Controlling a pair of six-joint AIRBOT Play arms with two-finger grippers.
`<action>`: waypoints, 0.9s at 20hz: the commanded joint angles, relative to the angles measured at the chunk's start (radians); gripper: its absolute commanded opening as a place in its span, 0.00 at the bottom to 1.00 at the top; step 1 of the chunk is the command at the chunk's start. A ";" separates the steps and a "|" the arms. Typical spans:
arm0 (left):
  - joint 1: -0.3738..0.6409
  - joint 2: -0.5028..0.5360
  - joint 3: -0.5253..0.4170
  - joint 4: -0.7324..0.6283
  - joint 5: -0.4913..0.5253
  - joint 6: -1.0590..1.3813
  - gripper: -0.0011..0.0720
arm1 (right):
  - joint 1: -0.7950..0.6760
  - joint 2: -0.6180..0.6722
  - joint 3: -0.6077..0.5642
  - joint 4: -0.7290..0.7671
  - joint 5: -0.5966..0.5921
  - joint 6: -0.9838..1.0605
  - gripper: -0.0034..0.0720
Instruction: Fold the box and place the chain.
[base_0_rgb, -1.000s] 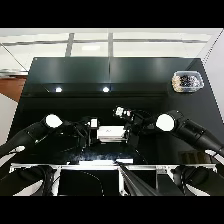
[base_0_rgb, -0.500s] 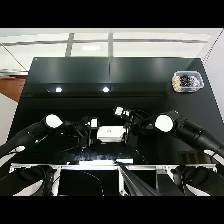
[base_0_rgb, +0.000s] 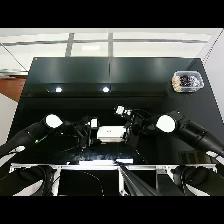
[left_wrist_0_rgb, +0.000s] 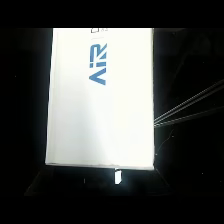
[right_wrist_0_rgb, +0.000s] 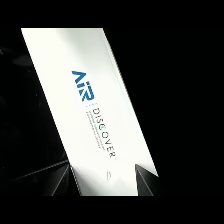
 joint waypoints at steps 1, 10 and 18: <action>0.000 0.000 0.000 0.000 0.001 -0.002 0.56 | 0.000 0.029 0.001 0.001 0.006 0.021 0.71; 0.000 0.000 0.000 0.001 0.001 -0.002 0.56 | -0.071 0.031 0.088 0.009 0.075 0.295 0.10; 0.000 0.000 0.000 0.001 0.001 -0.002 0.56 | -0.252 0.021 -0.087 0.586 0.091 0.449 0.10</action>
